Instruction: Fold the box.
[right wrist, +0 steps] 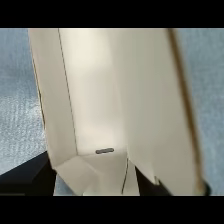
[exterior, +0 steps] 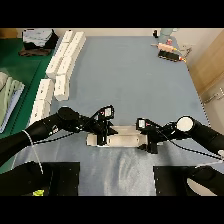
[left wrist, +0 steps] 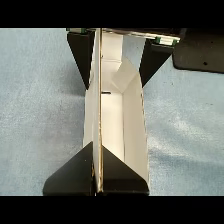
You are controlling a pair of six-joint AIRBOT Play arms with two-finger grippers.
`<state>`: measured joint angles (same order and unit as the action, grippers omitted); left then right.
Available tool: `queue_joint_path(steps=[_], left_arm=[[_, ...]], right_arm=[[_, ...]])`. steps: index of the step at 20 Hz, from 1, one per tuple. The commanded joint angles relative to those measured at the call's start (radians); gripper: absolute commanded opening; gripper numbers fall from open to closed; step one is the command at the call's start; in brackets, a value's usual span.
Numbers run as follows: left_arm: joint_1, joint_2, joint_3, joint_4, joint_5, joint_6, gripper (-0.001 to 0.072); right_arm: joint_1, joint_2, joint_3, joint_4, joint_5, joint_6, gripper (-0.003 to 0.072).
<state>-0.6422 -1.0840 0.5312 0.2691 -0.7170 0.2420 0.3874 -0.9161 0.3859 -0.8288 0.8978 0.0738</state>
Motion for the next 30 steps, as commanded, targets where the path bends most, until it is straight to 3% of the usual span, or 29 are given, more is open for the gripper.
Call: queue_joint_path(steps=[1, 12, 14, 18, 25, 26, 27, 30], left_arm=[[0.000, 0.000, 0.000, 0.000, 0.001, 0.000, 0.0016], [0.000, 0.000, 0.000, 0.000, 0.001, 0.000, 0.0016], [0.000, 0.000, 0.000, 0.000, 0.001, 0.000, 0.0016], [0.000, 0.000, 0.000, 0.000, 0.000, 0.000, 0.0016], [0.000, 0.000, 0.000, 0.000, 0.000, 0.000, 0.0016], [0.000, 0.000, 0.000, 0.000, 0.000, 0.000, 0.0016], [0.000, 0.000, 0.000, 0.000, 0.000, 0.000, 0.0016], [0.000, 0.000, 0.000, 0.000, 0.000, 0.000, 0.0016]], right_arm=[[0.001, -0.003, -0.001, 0.018, -0.031, -0.086, 0.0640], [0.001, -0.033, -0.051, 0.097, -0.077, -0.206, 0.0638], [0.001, -0.033, -0.051, 0.096, -0.077, -0.206, 0.0568], [0.001, -0.033, -0.058, 0.092, -0.084, -0.206, 0.0518], [0.001, -0.024, -0.058, 0.093, -0.083, -0.205, 0.0522], [0.001, -0.014, -0.058, 0.093, -0.084, -0.202, 0.0543], [0.001, -0.003, -0.058, 0.093, -0.084, -0.192, 0.0621], [0.001, 0.012, -0.058, 0.093, -0.084, -0.185, 0.0641]])
